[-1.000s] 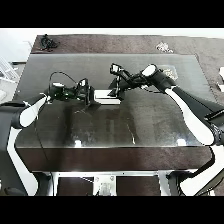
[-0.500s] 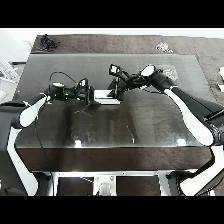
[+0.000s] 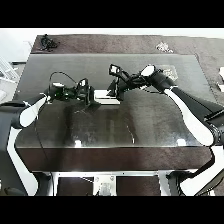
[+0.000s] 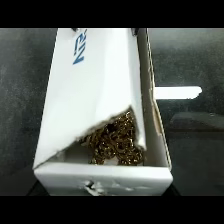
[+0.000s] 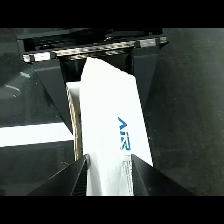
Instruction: Fold the box and place the chain.
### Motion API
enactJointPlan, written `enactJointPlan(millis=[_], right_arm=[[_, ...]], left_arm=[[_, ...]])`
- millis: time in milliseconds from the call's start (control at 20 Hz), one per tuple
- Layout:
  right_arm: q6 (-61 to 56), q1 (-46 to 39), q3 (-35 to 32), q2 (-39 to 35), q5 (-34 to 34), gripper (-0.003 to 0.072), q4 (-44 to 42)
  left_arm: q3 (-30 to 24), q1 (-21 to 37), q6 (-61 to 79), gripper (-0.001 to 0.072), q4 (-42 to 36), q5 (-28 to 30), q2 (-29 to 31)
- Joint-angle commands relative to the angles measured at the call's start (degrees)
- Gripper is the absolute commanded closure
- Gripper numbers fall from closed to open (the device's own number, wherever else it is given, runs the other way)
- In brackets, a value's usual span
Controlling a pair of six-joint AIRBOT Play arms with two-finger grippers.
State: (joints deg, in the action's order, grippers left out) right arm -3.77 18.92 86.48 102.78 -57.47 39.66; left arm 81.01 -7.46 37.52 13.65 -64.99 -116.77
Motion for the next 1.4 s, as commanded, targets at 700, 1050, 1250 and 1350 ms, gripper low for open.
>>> enactJointPlan(millis=[700,1050,1250,1350], right_arm=[[1.49,-0.85,-2.43,-0.04,-1.11,0.0364,-4.96],[1.51,-2.38,-2.4,-0.04,-2.6,0.0321,-8.22],[1.92,-2.99,-2.45,0.02,-2.64,0.0659,-9.66],[1.92,-2.95,-3.04,0.07,-2.62,0.0676,-9.64]], left_arm=[[0.0,0.04,0.02,0.0248,0.02,0.02,0.0],[0.0,0.02,0.02,0.0248,0.02,0.04,0.0],[0.0,0.02,0.02,0.0248,0.02,0.04,0.0],[0.0,0.02,0.02,0.0248,0.02,0.04,0.0]])
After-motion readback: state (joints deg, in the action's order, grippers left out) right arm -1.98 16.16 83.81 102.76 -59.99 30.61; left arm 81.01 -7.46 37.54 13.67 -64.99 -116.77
